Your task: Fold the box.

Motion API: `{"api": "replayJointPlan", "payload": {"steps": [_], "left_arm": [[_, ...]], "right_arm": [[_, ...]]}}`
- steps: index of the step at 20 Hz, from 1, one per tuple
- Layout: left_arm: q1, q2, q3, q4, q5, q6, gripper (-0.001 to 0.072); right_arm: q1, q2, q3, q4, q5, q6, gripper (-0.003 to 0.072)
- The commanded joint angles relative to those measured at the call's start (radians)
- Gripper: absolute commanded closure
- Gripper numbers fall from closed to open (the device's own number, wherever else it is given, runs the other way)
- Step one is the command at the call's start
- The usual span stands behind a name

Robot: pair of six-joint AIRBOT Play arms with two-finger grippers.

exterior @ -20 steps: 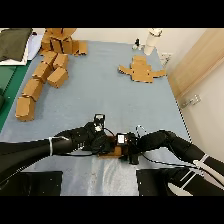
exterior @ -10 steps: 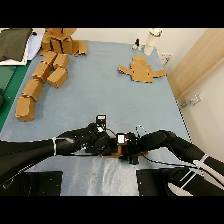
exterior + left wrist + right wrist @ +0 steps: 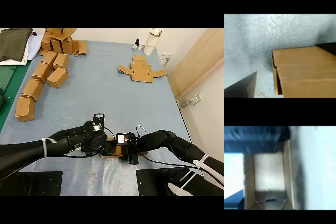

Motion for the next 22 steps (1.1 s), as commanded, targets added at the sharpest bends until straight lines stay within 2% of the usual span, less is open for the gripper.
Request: {"api": "replayJointPlan", "payload": {"steps": [1, 4, 9, 10, 11, 13, 14, 17, 18, 22], "left_arm": [[0.0, 0.074, 0.0, 0.029, -0.014, -0.002, 0.0139], [0.012, 0.136, 0.0, 0.055, -0.075, -0.001, 0.014], [0.014, 0.267, 0.0, 0.1, -0.304, 0.056, 0.0141], [0.014, 0.292, 0.0, 0.115, -0.345, 0.09, 0.0302], [0.012, 0.309, -0.002, 0.13, -0.377, 0.161, 0.0705], [0.014, 0.333, -0.028, 0.121, -0.362, 0.441, 0.0699], [0.024, 0.34, -0.057, 0.067, -0.324, 0.623, 0.07], [0.125, 0.35, -0.214, -0.21, -0.123, 1.131, 0.0701], [0.168, 0.35, -0.265, -0.251, -0.069, 1.241, 0.0701], [0.267, 0.35, -0.382, -0.34, -0.031, 1.643, 0.0701]], "right_arm": [[0.001, 0.0, 0.0, 0.0, 0.0, 0.0, 0.0088], [0.001, 0.0, 0.0, 0.0, 0.0, 0.0, 0.0088], [0.001, 0.0, 0.0, 0.0, 0.0, 0.0, 0.0088], [0.001, 0.0, 0.0, 0.0, 0.0, 0.0, 0.0088], [0.001, 0.0, 0.0, 0.0, 0.0, 0.0, 0.0088], [0.001, 0.0, 0.0, 0.0, 0.0, 0.0, 0.0088], [0.001, 0.0, 0.0, 0.0, 0.0, 0.0, 0.0088], [0.001, 0.0, 0.0, 0.0, 0.0, 0.0, 0.0088], [0.001, 0.0, 0.0, 0.0, 0.0, 0.0, 0.0088], [0.001, 0.0, 0.0, 0.0, 0.0, 0.0, 0.0088]]}}
